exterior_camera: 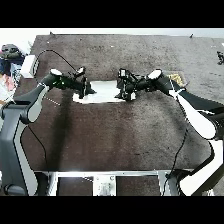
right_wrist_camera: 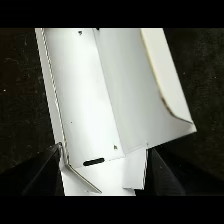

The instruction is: Fold the box and place the chain.

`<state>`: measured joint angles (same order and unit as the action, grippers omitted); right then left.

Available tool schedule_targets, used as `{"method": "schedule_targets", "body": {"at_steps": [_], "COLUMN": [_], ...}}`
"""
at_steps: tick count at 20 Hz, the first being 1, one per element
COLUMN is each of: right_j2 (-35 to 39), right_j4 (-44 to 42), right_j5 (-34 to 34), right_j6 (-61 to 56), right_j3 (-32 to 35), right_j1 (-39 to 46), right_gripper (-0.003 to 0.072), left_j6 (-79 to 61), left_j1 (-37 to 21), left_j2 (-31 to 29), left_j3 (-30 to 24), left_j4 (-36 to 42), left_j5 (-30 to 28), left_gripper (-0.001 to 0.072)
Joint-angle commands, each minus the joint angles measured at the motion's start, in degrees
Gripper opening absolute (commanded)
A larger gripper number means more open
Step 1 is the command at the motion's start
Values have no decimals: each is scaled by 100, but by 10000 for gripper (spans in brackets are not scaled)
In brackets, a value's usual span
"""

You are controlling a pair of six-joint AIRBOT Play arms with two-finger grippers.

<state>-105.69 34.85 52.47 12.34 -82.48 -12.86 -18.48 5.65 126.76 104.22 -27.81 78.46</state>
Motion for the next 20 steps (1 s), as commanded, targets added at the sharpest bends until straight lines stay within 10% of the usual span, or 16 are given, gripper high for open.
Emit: {"method": "schedule_targets", "body": {"at_steps": [1,20], "right_j2": [-278,-1410], "right_j4": [4,13], "right_j5": [345,1462], "right_j6": [9,-15], "right_j3": [-212,-1460], "right_j1": [9,55], "right_gripper": [621,612], "left_j6": [0,0], "left_j1": [-2,-2], "left_j2": [2,2], "left_j3": [0,0], "left_j4": [-2,-2], "left_j5": [-2,-2], "left_gripper": [12,12]}}
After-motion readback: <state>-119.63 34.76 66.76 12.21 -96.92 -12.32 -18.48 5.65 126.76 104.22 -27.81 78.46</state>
